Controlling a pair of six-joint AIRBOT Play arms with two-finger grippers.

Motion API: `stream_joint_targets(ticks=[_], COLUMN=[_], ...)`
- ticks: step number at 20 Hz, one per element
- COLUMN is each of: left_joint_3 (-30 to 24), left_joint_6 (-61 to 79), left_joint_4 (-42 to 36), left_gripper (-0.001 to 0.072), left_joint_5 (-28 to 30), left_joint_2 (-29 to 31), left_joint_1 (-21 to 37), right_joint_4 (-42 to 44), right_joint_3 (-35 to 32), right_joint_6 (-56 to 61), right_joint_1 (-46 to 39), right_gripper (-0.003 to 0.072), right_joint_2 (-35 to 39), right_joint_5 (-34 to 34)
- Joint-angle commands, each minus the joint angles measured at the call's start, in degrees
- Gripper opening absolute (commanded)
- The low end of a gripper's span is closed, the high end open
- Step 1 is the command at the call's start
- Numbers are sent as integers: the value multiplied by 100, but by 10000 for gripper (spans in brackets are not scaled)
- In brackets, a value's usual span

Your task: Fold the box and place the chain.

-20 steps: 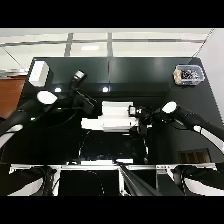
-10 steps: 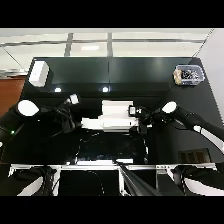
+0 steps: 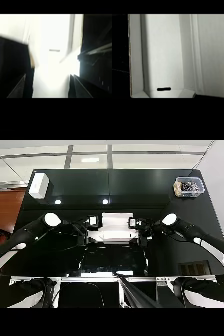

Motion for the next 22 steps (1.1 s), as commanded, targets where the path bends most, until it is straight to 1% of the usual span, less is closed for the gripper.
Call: stream_joint_targets(ticks=[1, 2, 4, 5, 6, 7, 8, 14, 19, 22], left_joint_3=[103, 114, 116, 118, 118, 120, 122, 144, 144, 153], left_joint_6=[535, 614, 640, 643, 643, 643, 645, 643, 730, 905], left_joint_4=[-748, -778, -785, -822, -870, -931, -957, -1134, -1875, -2129], left_gripper=[672, 656, 500, 478, 388, 312, 293, 275, 275, 275], left_joint_5=[-81, -260, -310, -286, -275, -275, -273, -273, -269, -153], left_joint_2=[-426, -509, -527, -525, -525, -525, -525, -527, -710, -914], left_joint_1=[-63, -63, -85, -83, -72, -74, -79, -87, -116, -323], right_joint_4=[-2, -2, -2, -2, -2, -2, -2, -2, -2, -2], right_joint_3=[0, 0, 0, 0, 0, 0, 0, 0, 0, 0], right_joint_6=[0, 0, 0, 0, 0, -2, 0, 0, -2, 0], right_joint_1=[2, 2, 2, 2, 2, 2, 2, 2, 2, 2], right_gripper=[203, 203, 202, 203, 203, 203, 203, 203, 203, 203], right_joint_2=[-4, -4, -4, -4, -4, -4, -4, -4, -4, -4], right_joint_5=[4, 4, 4, 4, 4, 4, 4, 4, 4, 4])
